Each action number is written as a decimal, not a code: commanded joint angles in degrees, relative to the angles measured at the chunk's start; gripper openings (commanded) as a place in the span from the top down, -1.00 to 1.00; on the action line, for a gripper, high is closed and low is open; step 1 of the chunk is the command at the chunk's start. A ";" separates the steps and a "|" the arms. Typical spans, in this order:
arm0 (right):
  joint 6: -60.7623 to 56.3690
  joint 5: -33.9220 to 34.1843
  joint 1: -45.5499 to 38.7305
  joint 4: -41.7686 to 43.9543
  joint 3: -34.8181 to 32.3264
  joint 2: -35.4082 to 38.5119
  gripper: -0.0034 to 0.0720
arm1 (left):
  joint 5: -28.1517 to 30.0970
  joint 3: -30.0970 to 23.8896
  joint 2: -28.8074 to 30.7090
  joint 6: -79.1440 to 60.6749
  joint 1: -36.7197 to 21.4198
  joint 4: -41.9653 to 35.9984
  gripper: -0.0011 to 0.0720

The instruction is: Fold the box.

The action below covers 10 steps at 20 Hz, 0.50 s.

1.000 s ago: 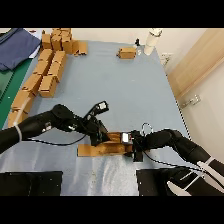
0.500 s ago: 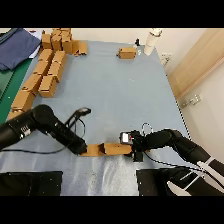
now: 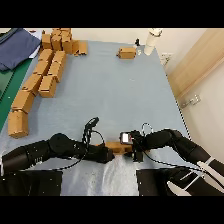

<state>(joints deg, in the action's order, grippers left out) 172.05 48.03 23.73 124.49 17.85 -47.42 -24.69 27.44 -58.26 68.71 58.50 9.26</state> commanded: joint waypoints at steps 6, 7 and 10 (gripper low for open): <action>0.02 -0.04 -0.02 -0.28 0.00 -0.02 -0.42 | 27.08 1.70 -0.37 -3.65 3.19 -9.03 0.94; 0.00 -0.04 -0.04 -0.26 0.00 -0.02 -0.42 | 28.46 1.90 -0.37 -3.61 3.19 -9.05 0.94; 0.00 -0.07 -0.02 -0.26 0.00 -0.02 -0.42 | 32.13 2.01 -0.63 -3.52 3.19 -9.05 0.95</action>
<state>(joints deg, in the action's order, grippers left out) 172.05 48.03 23.73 124.27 17.85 -47.42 1.76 29.12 -58.72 65.39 61.56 0.67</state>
